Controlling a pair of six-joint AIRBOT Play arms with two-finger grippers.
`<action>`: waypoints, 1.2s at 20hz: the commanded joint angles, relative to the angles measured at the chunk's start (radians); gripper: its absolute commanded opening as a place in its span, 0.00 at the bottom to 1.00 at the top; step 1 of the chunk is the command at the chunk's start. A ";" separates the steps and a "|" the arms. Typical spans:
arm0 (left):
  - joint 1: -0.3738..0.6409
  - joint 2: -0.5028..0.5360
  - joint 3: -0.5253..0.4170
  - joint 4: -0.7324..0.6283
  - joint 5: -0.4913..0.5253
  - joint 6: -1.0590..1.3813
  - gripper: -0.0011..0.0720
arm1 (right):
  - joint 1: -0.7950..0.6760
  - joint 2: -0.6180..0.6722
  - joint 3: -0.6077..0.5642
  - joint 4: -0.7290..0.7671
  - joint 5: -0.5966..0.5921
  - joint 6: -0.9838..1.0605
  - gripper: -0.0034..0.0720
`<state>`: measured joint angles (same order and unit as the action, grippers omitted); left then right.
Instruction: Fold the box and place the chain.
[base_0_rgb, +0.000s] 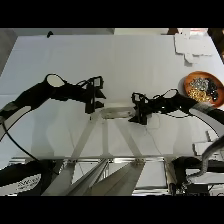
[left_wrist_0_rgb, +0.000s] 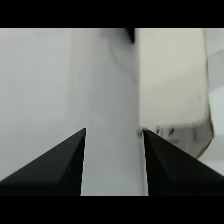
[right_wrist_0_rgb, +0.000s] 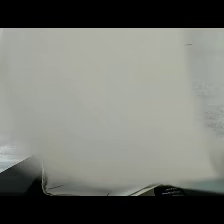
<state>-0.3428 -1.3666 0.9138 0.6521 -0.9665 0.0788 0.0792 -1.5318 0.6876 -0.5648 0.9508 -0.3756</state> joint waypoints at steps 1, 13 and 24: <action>0.084 0.079 0.000 0.137 -0.050 -0.154 0.57 | 0.001 0.000 -0.001 0.000 0.000 0.000 0.65; -0.097 0.059 -0.037 0.026 -0.307 -0.303 0.02 | 0.001 0.000 -0.001 0.000 0.000 0.000 0.65; -0.060 0.029 -0.037 -0.076 0.225 -0.304 0.02 | 0.001 0.000 -0.001 0.000 0.001 0.000 0.65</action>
